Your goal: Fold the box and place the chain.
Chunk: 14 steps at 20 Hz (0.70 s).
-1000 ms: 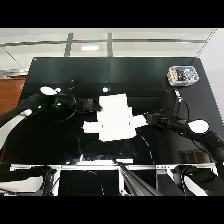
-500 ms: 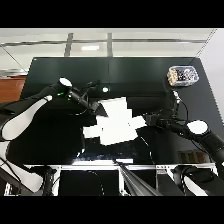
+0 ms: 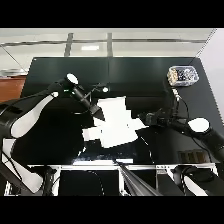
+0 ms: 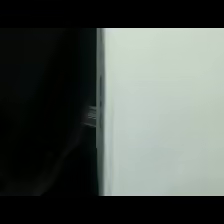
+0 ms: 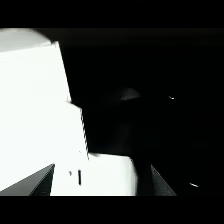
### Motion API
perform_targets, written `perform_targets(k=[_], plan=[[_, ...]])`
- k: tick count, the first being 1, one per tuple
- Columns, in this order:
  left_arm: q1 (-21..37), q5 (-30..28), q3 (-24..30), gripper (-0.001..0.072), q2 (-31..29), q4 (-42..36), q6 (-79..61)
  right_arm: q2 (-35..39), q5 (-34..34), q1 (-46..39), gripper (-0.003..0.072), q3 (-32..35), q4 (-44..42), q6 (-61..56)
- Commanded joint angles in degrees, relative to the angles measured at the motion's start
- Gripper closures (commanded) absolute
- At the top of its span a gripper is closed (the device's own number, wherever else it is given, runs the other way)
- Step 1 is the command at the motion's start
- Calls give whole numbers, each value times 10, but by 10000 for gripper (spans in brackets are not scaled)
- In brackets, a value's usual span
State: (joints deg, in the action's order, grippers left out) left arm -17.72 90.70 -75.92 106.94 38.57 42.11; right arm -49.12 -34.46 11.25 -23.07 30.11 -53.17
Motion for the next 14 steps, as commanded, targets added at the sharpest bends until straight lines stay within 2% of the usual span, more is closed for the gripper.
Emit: perform_targets(k=[1, 3, 4, 6, 7, 8, 10, 12, 14], plan=[[-7, -25, 16, 688, -51, 36, 7, 0, -151, -21, -29, -74, 188, 3], [-14, -121, 92, 688, -139, 38, -22, 0, -188, -21, -25, -111, 288, 5], [-19, -199, 149, 686, -192, 31, -70, 0, -182, -21, -24, -120, 312, 5], [-31, -329, 240, 681, -271, 9, -206, 0, -145, -21, -24, -126, 326, 5], [-38, -367, 265, 681, -292, 3, -278, 0, -130, -21, -24, -126, 291, -1], [-45, -381, 277, 682, -300, 12, -359, 0, -122, -21, -24, -126, 259, 12], [-56, -393, 278, 683, -294, 32, -446, 0, -127, -11, -24, -123, 236, 152], [-65, -425, 278, 683, -283, 32, -449, -1, -131, 14, -24, -105, 237, 332], [-71, -434, 278, 682, -269, 32, -449, -1, -130, 42, -24, -82, 234, 446]])
